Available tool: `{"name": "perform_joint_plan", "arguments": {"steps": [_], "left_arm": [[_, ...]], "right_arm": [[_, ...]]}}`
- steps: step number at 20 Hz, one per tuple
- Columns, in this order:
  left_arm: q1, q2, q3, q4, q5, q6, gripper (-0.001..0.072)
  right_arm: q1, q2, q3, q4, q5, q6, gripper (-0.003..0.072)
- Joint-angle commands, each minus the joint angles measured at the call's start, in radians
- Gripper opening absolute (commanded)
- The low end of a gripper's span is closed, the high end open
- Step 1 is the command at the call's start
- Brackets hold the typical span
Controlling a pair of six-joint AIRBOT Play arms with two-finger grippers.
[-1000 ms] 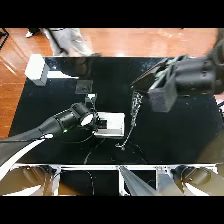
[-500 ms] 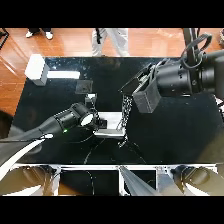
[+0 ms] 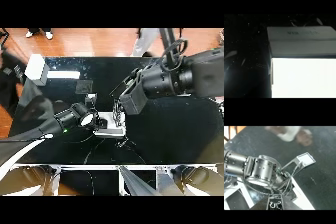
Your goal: Fold the box and place the chain.
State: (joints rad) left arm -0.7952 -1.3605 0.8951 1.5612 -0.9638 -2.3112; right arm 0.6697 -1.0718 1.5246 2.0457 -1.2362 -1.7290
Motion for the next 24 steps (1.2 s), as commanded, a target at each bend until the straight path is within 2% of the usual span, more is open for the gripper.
{"name": "perform_joint_plan", "arguments": {"steps": [1, 6, 10, 14, 18, 19, 20, 21, 24], "left_arm": [[-0.001, -0.001, 0.000, 0.000, 0.010, 0.000, 0.0021], [-0.001, 0.000, 0.000, 0.000, 0.014, 0.000, 0.0021], [-0.001, 0.000, 0.000, -0.001, 0.014, 0.000, 0.0021], [-0.001, -0.001, 0.000, -0.003, 0.014, 0.000, 0.0021], [-0.001, -0.001, 0.000, -0.003, 0.016, 0.000, 0.0021], [-0.001, -0.001, 0.000, -0.003, 0.018, 0.000, 0.0021], [-0.001, -0.001, 0.000, -0.003, 0.019, 0.000, 0.0021], [-0.001, -0.001, 0.000, -0.003, 0.019, 0.000, 0.0021], [-0.001, 0.000, 0.000, -0.003, 0.018, 0.000, 0.0021]], "right_arm": [[0.011, -0.024, -0.012, -0.080, -0.026, -0.002, 0.0019], [0.008, -0.024, -0.199, -0.093, -0.029, -0.004, 0.0019], [0.009, -0.057, -0.355, -0.027, 0.140, -0.027, 0.0019], [0.008, -0.133, -0.382, -0.038, 0.161, -0.064, 0.0022], [0.003, -0.142, -0.402, -0.046, 0.159, -0.086, 0.0030], [0.003, -0.142, -0.402, -0.045, 0.159, -0.086, 0.0165], [0.003, -0.142, -0.402, -0.043, 0.153, -0.085, 0.0482], [0.000, -0.141, -0.402, -0.045, 0.139, -0.086, 0.0533], [-0.077, -0.113, -0.402, -0.053, 0.024, -0.118, 0.0533]]}}
